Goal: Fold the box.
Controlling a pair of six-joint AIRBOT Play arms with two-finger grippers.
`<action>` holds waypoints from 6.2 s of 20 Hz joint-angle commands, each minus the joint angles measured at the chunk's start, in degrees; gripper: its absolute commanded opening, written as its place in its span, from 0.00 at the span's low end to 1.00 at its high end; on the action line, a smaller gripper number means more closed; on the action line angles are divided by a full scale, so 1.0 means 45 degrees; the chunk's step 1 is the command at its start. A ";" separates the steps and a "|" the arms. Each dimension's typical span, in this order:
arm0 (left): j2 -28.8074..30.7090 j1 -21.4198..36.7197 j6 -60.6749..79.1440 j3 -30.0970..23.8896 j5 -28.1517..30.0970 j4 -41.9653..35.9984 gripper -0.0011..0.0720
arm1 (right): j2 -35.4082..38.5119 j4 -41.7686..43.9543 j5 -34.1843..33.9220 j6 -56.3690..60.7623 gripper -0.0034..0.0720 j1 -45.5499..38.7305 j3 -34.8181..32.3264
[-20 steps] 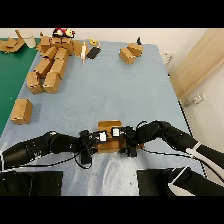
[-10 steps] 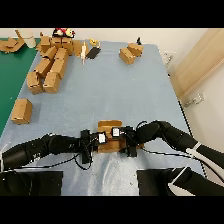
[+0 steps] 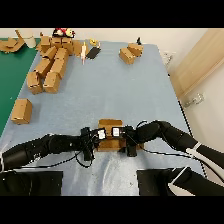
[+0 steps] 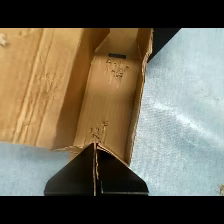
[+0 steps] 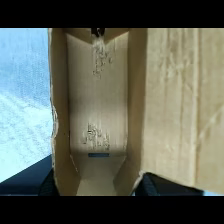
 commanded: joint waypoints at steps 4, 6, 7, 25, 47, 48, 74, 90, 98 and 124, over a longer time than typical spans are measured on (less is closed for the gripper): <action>-0.0010 -0.0015 0.0029 0.0000 -0.0340 -0.0486 0.44 | 0.0005 0.0000 -0.0010 0.0000 0.75 0.0000 -0.0005; -0.0015 -0.0015 0.0039 0.0000 -0.0321 -0.0563 0.44 | 0.0005 0.0000 -0.0005 0.0000 0.75 0.0000 -0.0005; -0.0015 -0.0015 0.0034 0.0000 -0.0330 -0.0563 0.44 | 0.0005 0.0000 -0.0005 0.0000 0.75 0.0000 -0.0005; 0.0053 0.0015 -0.0646 0.0010 -0.0185 -0.0291 0.03 | 0.0005 0.0000 -0.0005 0.0000 0.75 0.0000 -0.0005; 0.6698 0.3211 -2.4684 -0.2336 -0.8320 0.7878 0.03 | 0.0005 0.0000 -0.0005 0.0000 0.75 0.0000 -0.0005; 0.6552 0.3196 -2.4567 -0.2404 -0.7616 0.7393 0.03 | 0.0005 0.0000 -0.0005 0.0000 0.75 0.0000 -0.0005; 0.4347 0.2210 -1.9390 -0.2395 -0.2982 0.0330 0.03 | 0.0005 0.0000 -0.0005 0.0000 0.75 0.0000 -0.0005; 0.4245 0.2603 -2.1536 -0.2399 -0.3827 0.2914 0.03 | 0.0005 0.0000 -0.0010 0.0000 0.75 0.0000 -0.0005; 0.2992 0.1880 -2.0011 -0.2385 -0.2871 0.0942 0.03 | 0.0005 0.0000 -0.0005 0.0000 0.75 0.0000 -0.0005; 0.3007 0.1919 -1.9530 -0.1209 -0.2846 0.0204 0.59 | 0.0005 0.0000 -0.0005 0.0000 0.75 0.0000 -0.0005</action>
